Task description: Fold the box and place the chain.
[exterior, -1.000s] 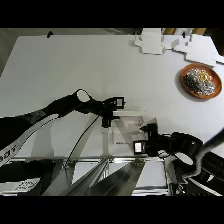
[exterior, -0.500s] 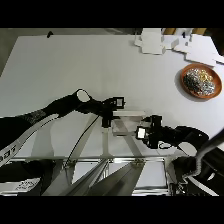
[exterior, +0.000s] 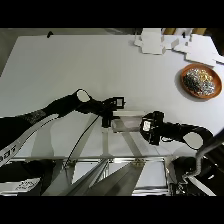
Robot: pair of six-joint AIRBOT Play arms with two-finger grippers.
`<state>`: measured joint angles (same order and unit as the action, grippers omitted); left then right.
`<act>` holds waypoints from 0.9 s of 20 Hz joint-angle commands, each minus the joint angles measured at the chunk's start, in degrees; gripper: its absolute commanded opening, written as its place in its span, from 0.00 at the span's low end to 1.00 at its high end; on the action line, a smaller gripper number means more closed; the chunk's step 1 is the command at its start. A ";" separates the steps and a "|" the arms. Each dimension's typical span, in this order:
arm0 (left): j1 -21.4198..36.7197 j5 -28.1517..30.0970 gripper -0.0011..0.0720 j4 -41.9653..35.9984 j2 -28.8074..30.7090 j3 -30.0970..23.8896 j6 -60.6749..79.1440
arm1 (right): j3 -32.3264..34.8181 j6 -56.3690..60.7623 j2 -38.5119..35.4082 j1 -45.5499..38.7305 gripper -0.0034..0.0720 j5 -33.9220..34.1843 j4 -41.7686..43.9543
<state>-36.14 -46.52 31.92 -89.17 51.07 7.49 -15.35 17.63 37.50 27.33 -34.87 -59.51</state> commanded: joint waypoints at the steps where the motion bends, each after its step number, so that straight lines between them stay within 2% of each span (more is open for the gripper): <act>1: -0.02 0.00 0.03 0.00 -0.04 -0.02 0.02 | -0.26 -2.93 0.04 -2.95 0.92 -0.76 1.51; 7: -0.02 0.00 0.03 0.00 -0.04 -0.02 0.02 | -1.68 -5.88 4.39 -3.39 0.92 -2.03 1.99; 11: -0.02 -0.02 0.03 0.00 -0.04 -0.02 0.02 | -3.10 -16.28 8.72 -8.44 0.92 -4.28 9.16; 15: -0.02 0.00 0.03 0.00 -0.04 -0.02 0.02 | -3.23 -23.50 9.25 -12.79 0.92 -8.22 16.28; 18: -0.02 0.00 0.03 0.00 -0.04 -0.02 0.02 | -3.23 -29.22 10.27 -15.76 0.92 -8.31 21.33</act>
<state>-36.14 -46.48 31.90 -89.19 51.07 7.51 -18.46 -5.06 46.76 14.31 -41.82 -44.23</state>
